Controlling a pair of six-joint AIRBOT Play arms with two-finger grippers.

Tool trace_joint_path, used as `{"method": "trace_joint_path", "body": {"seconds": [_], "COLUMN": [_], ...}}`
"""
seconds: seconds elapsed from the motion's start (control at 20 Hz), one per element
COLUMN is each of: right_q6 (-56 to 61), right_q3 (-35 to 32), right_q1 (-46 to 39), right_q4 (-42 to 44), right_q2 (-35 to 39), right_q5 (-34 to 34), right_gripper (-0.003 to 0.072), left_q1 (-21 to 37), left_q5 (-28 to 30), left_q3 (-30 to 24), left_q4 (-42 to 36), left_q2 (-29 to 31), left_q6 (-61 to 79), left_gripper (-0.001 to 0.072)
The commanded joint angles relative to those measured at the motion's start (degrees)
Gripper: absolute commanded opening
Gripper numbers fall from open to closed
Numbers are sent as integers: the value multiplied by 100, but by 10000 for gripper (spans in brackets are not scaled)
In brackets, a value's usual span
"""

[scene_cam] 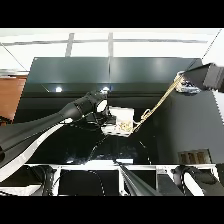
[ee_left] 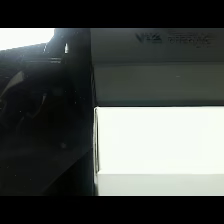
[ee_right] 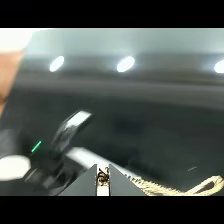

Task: Fold the box and place the chain.

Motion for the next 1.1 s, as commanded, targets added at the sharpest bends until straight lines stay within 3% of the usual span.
{"method": "trace_joint_path", "body": {"seconds": [0.0,0.15,0.45,0.7,0.95,1.0,1.05], "right_q6": [-275,-247,-251,-254,-164,-24,7], "right_q3": [-92,-664,-1891,-1932,-1937,-1937,-1932], "right_q1": [531,1250,2267,2369,2369,2369,2341], "right_q4": [409,422,518,535,533,533,518], "right_q2": [79,26,-577,-1290,-1513,-1515,-1515], "right_q5": [560,181,-1513,-1589,-1578,-1637,-1572], "right_gripper": [14,13,14,14,18,158,396], "left_q1": [-2,0,-2,0,0,0,0], "left_q5": [-4,-2,-4,-7,-4,-7,-4], "left_q3": [0,0,0,0,0,0,0], "left_q4": [0,0,0,0,0,0,0], "left_q2": [-2,-2,-2,-2,-2,-2,-2], "left_q6": [0,0,0,0,0,0,0], "left_gripper": [29,29,29,29,29,29,29]}}
